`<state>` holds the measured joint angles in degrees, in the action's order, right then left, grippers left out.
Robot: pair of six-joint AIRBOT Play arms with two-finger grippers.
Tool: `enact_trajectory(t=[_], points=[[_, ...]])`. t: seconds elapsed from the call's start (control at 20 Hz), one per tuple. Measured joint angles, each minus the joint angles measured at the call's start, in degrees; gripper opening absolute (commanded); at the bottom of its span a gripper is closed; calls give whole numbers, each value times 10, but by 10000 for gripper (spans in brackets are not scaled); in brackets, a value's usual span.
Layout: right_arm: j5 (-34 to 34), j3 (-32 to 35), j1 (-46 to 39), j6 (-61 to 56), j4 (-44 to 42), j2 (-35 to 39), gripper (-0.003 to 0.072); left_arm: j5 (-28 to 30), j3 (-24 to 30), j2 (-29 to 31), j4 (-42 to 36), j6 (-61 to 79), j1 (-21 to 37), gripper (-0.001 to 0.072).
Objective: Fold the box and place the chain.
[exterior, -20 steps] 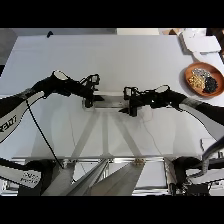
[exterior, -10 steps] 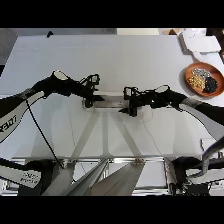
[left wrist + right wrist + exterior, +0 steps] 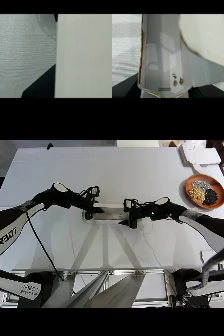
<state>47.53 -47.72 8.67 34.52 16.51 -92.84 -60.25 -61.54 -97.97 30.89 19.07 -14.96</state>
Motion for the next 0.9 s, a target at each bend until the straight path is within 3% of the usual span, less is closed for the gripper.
enact_trajectory(t=[0.15, 0.6, 0.7, 0.8, 0.9], points=[[1, 0, 0, 0, 0, 0, 540, 5, 1, 0, 2, -2, 0, 276], [0, 0, 0, 0, 0, 0, 540, -46, 1, 47, 33, -19, 47, 287], [0, 0, 0, 0, 0, 0, 540, -73, 1, 62, 67, -44, 73, 265], [0, 0, 0, 0, 0, 0, 540, -105, 1, 75, 101, -85, 95, 9], [0, 0, 0, 0, 0, 0, 540, -138, 1, 83, 121, -120, 108, 3]])
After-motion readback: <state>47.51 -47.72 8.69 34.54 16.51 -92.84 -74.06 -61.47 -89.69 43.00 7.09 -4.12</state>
